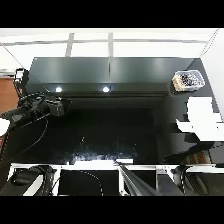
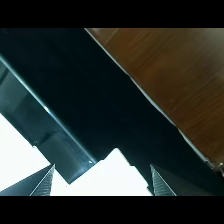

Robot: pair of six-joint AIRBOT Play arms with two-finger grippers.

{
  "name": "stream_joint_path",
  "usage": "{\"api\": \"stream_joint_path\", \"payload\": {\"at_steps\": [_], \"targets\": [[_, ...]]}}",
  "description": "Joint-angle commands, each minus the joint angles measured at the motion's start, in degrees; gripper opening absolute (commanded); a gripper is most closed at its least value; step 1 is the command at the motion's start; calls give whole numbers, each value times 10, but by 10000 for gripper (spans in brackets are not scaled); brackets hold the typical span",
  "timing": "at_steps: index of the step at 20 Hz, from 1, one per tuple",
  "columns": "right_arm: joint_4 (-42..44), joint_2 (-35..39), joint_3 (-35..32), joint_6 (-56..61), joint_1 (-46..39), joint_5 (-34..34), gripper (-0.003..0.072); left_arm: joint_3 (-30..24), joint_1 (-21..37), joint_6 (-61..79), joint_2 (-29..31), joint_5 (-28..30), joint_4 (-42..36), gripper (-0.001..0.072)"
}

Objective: Fold the box and place the chain.

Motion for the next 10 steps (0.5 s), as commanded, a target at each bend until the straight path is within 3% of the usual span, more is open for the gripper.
{"api": "stream_joint_path", "payload": {"at_steps": [1, 5, 6, 7, 10], "targets": [[15, -35, 16, -36, -13, 48, 720, 0, 0, 1, 0, -3, 0, 705], [36, -83, 26, -55, -13, 145, 720, 0, 0, 0, 0, -3, 0, 704], [45, -91, 26, -56, -13, 170, 680, 0, 1, 1, 0, -3, 0, 705], [44, -96, 26, -55, -13, 191, 524, 0, 0, 0, 0, -3, 0, 705], [49, -96, 26, -55, -11, 198, 489, 0, 0, 0, 0, -3, 0, 705]]}}
